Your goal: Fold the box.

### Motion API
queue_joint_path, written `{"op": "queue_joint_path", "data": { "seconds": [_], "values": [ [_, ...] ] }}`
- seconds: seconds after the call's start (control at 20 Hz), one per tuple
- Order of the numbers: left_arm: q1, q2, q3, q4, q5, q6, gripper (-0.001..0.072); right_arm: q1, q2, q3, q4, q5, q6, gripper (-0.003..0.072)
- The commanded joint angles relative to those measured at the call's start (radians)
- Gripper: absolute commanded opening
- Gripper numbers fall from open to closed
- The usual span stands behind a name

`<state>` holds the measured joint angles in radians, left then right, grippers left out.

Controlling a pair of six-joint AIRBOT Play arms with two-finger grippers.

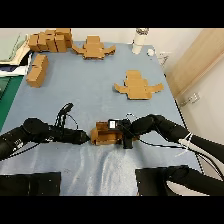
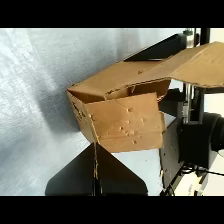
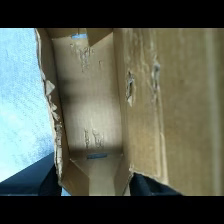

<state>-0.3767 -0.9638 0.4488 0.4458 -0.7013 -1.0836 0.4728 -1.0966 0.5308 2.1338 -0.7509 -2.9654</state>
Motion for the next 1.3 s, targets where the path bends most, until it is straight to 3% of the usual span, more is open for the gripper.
{"op": "queue_joint_path", "data": {
  "seconds": [0.0,0.05,0.15,1.05,1.15,1.25],
  "values": [
    [-0.004,-0.016,0.013,-0.001,-0.004,0.002,0.0016,0.0,0.001,0.001,0.0,0.0,0.0,0.0474],
    [-0.004,-0.028,0.013,-0.003,-0.003,0.003,0.0017,0.0,0.001,0.001,0.0,0.0,0.0,0.0474],
    [-0.004,-0.049,0.016,-0.005,-0.005,0.003,0.0359,0.0,0.001,0.001,0.0,0.0,0.001,0.0474],
    [-0.007,-0.085,0.049,-0.104,0.072,0.079,0.0375,0.0,0.001,0.001,0.001,0.0,0.0,0.0474],
    [-0.035,-0.09,0.055,-0.076,0.095,0.032,0.0375,0.0,0.001,0.001,0.0,0.0,0.0,0.0474],
    [-0.08,-0.09,0.081,0.057,0.114,-0.126,0.0376,0.0,0.001,0.001,0.0,0.0,0.0,0.0473]
  ]
}}
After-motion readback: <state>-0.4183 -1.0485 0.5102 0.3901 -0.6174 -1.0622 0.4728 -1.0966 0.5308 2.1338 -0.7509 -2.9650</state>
